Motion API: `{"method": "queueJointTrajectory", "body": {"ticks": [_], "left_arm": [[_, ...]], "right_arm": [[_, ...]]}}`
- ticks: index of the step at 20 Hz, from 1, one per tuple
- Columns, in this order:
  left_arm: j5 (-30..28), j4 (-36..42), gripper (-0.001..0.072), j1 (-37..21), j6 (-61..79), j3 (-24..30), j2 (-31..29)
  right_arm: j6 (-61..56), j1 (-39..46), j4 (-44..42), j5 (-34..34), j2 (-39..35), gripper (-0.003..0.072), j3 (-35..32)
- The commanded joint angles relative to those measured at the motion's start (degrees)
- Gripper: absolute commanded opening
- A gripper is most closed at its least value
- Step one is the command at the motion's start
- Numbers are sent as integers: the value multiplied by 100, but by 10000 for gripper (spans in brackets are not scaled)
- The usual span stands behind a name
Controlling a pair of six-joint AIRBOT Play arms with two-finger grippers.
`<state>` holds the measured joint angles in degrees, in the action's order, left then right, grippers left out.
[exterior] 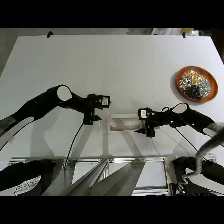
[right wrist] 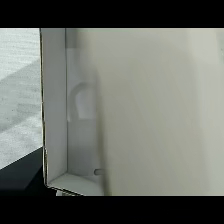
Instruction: Fold the box and place the chain.
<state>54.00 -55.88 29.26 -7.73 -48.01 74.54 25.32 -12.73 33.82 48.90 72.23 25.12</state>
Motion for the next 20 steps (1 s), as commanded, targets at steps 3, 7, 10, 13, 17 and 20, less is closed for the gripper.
{"method": "queueJointTrajectory", "body": {"ticks": [3,7,10,13,17,20], "left_arm": [[1027,-848,2,162,-1460,-7,-990],[636,-551,2,1071,-1790,-4,-1220],[-586,-409,3,1878,-2184,-4,-1036],[-1961,-367,3,2243,-2656,-4,-702],[-3434,-284,3,2092,-3998,-4,20],[-3823,-280,6,2009,-4675,-4,498]], "right_arm": [[7,0,0,-7,-4,408,7],[7,0,0,-7,-4,408,7],[7,0,0,-7,-4,408,7],[7,0,0,-7,-9,408,7],[7,0,0,-9,-9,408,7],[7,0,2,-7,-9,408,7]]}}
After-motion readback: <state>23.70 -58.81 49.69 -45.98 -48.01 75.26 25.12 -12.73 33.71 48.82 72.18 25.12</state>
